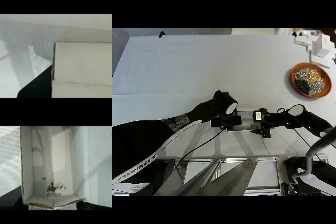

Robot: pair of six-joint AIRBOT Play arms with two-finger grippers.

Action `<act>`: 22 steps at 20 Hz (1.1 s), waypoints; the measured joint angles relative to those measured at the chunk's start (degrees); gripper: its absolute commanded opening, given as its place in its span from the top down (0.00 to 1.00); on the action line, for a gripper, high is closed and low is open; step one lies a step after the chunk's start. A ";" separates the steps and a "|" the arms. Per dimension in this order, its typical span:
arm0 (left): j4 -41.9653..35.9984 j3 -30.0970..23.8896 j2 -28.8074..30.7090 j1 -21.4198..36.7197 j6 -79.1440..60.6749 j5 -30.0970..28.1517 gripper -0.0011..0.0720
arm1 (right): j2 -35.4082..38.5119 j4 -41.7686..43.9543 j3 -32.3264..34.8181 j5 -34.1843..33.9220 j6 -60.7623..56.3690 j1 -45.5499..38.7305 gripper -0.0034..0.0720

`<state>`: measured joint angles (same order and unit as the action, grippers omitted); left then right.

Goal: Fold the box and place the chain.

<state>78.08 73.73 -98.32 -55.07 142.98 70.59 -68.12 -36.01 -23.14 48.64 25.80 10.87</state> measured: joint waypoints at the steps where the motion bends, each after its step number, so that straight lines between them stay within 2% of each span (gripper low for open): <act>1: 0.00 0.00 0.00 0.00 -0.02 -0.02 0.86 | 0.00 0.00 0.00 0.00 0.00 0.00 0.50; 5: -0.02 -0.07 0.39 0.04 -0.24 -0.39 0.83 | 0.00 0.00 0.00 0.00 0.00 0.00 0.50; 6: -0.02 -0.09 0.81 0.20 -0.37 -0.55 0.70 | 0.00 0.02 0.00 0.00 -0.07 0.00 0.50; 7: -0.42 -0.04 1.49 0.39 -0.59 -0.66 0.48 | 0.00 0.02 0.00 -0.02 -0.04 0.00 0.50; 8: -0.52 0.00 2.14 0.59 -0.96 -0.87 0.36 | 0.00 0.04 0.00 -0.09 -0.04 0.00 0.50; 10: -0.33 0.00 3.41 1.07 -1.51 0.37 0.30 | 0.00 0.04 0.00 -0.09 -0.04 0.00 0.50; 15: -0.42 -0.02 5.51 1.84 -4.09 2.91 0.30 | 0.00 0.02 0.00 -0.07 -0.02 0.00 0.50; 19: -0.92 -0.09 9.27 3.48 -14.14 6.38 0.24 | 0.00 0.02 0.00 -0.04 0.00 0.00 0.50; 22: -1.44 -1.09 15.47 5.51 -26.56 8.44 0.02 | 0.00 0.02 0.00 -0.04 0.00 0.00 0.50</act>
<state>76.64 72.64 -82.85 -49.56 116.42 79.02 -68.12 -35.99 -23.14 48.60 25.80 10.87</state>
